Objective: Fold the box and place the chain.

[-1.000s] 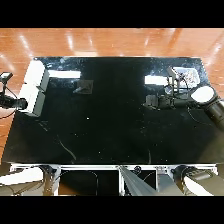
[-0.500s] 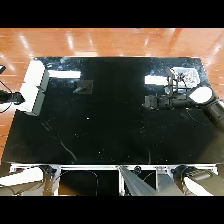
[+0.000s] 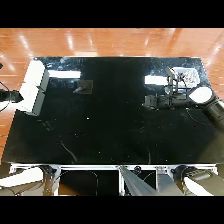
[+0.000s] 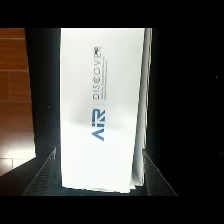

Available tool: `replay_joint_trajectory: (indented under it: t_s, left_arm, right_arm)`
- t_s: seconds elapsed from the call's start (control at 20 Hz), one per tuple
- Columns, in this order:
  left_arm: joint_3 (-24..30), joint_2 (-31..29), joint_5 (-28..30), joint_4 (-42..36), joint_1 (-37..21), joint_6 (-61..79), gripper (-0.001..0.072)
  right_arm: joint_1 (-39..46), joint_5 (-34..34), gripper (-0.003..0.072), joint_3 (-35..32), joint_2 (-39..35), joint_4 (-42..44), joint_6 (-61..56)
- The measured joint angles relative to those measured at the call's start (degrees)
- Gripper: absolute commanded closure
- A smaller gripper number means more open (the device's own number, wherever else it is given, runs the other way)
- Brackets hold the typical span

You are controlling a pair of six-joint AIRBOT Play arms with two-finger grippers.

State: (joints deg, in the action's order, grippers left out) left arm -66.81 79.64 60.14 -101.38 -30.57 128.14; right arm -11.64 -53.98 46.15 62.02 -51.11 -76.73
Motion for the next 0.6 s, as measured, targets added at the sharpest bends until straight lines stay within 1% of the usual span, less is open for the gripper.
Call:
replay_joint_trajectory:
  t_s: [0.05,0.1,0.15,0.2,0.25,0.3,0.4,0.5,0.6]
  left_arm:
    - [-0.5,-0.09,0.24,-1.05,0.02,0.0,0.0086]
    - [-1.22,-0.26,0.46,-2.71,0.04,-0.02,0.0118]
    - [-2.01,-0.42,0.83,-5.44,0.07,-0.02,0.0235]
    - [-2.69,-0.59,1.49,-8.61,0.17,-0.02,0.0469]
    - [-3.26,-0.87,2.36,-12.72,0.57,0.0,0.068]
    - [-3.61,-1.09,3.28,-16.65,1.31,0.07,0.0684]
    - [-4.02,-1.7,6.05,-23.45,4.85,0.22,0.0685]
    - [-3.76,-2.75,8.07,-26.73,11.69,-0.26,0.0686]
    - [-2.45,-4.13,8.04,-26.75,21.46,-2.56,0.0685]
  right_arm:
    - [0.0,0.02,0.0657,-0.02,0.0,0.0,-0.02]
    - [0.0,0.02,0.0657,-0.02,0.0,-0.02,0.0]
    - [0.0,0.07,0.0657,0.0,0.0,-0.04,0.0]
    - [0.0,0.26,0.0657,-0.02,0.0,-0.15,0.0]
    - [0.0,0.42,0.0657,0.0,0.0,-0.39,0.0]
    - [0.0,0.52,0.0657,0.2,0.0,-0.83,-0.09]
    - [0.0,0.68,0.0657,1.46,0.04,-2.97,-1.64]
    - [0.0,-0.35,0.0657,4.5,0.04,-8.22,-5.42]
    - [0.0,-2.89,0.0656,8.57,0.04,-16.79,-11.15]
